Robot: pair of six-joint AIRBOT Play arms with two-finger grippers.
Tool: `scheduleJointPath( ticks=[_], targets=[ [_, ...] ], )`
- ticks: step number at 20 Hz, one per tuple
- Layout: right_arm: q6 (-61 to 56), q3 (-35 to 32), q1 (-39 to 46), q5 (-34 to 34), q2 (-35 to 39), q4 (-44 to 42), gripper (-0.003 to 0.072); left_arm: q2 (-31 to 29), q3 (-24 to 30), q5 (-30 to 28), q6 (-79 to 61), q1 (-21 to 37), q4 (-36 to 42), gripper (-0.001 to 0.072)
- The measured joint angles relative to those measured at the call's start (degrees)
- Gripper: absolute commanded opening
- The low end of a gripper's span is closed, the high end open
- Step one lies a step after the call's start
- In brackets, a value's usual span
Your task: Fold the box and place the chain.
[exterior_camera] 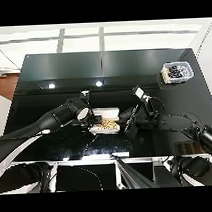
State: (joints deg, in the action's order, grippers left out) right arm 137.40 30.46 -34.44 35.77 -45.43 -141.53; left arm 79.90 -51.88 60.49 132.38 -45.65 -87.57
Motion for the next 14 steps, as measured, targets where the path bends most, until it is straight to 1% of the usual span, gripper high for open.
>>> scheduleJointPath(
  ticks=[3, 7, 8, 9, 10, 11, 14],
  targets=[
    [-2.25, 0.20, 3.37, 0.76, 0.87, 2.03, 0.0317, 0.00, 0.00, -0.02, 0.15, 0.00, 0.00, 0.0031],
    [-5.29, 0.31, 12.83, 6.40, 2.97, 6.23, 0.0319, 0.00, 0.00, -0.09, 1.75, 0.00, 0.00, 0.0037],
    [-5.97, 0.31, 15.52, 8.44, 3.26, 6.84, 0.0319, 0.00, -0.07, -0.09, 2.08, 0.00, 0.00, 0.0116],
    [-6.60, 0.31, 17.84, 10.27, 3.43, 7.41, 0.0319, 0.00, -0.37, -0.11, 2.34, 0.00, 0.02, 0.0325],
    [-6.97, 0.31, 20.09, 12.13, 3.61, 7.82, 0.0319, 0.04, -0.74, 0.24, 2.60, 0.00, 0.15, 0.0482],
    [-7.26, 0.31, 21.88, 13.62, 3.72, 8.11, 0.0319, -0.15, -1.66, 0.90, 2.86, 0.02, 0.13, 0.0511],
    [-7.85, 0.31, 25.59, 16.74, 3.89, 8.63, 0.0318, -0.87, -5.38, 2.08, 1.73, 0.02, -0.15, 0.0510]
  ],
)
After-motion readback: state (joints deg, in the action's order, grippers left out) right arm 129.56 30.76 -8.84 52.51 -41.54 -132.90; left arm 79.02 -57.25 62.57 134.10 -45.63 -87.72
